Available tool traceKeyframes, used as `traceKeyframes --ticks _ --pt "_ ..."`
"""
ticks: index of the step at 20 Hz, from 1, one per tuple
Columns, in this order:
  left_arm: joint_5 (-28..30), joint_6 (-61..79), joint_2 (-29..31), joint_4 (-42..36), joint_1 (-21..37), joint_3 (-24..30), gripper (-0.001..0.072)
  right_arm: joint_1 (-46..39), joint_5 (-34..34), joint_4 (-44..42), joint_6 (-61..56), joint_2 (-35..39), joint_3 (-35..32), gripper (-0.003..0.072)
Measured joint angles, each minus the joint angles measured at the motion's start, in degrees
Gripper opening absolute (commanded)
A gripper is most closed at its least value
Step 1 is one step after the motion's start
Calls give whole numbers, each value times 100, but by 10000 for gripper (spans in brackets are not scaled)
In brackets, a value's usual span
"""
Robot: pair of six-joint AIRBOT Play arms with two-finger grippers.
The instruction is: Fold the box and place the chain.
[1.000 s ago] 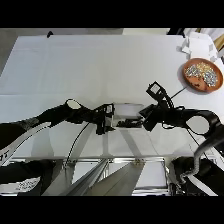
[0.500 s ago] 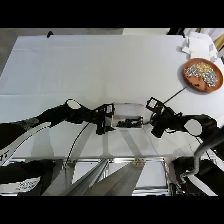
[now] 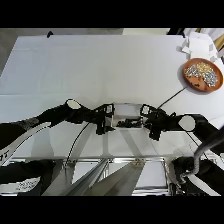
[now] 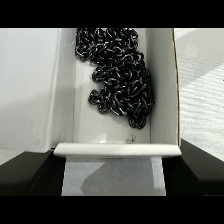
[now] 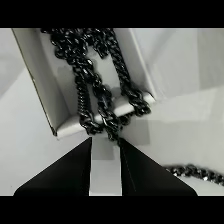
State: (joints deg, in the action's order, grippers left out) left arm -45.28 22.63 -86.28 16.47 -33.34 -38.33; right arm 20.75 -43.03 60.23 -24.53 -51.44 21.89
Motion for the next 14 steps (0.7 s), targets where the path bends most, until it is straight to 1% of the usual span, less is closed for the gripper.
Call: traceKeyframes --ticks 1,2,7,8,9,14 --pt "0 0 0 0 0 0 135 0 15 -94 125 -22 0 126" --pt "0 2 0 0 0 0 135 0 39 -162 227 -39 0 113" --pt "0 0 0 0 0 0 135 -2 151 -398 459 -74 0 91" --pt "0 2 0 0 0 0 135 0 166 -420 479 -76 -2 32" --pt "0 2 0 0 0 0 135 -2 175 -439 492 -79 -2 19" --pt "0 0 0 0 0 0 135 0 192 -402 490 -79 0 18"
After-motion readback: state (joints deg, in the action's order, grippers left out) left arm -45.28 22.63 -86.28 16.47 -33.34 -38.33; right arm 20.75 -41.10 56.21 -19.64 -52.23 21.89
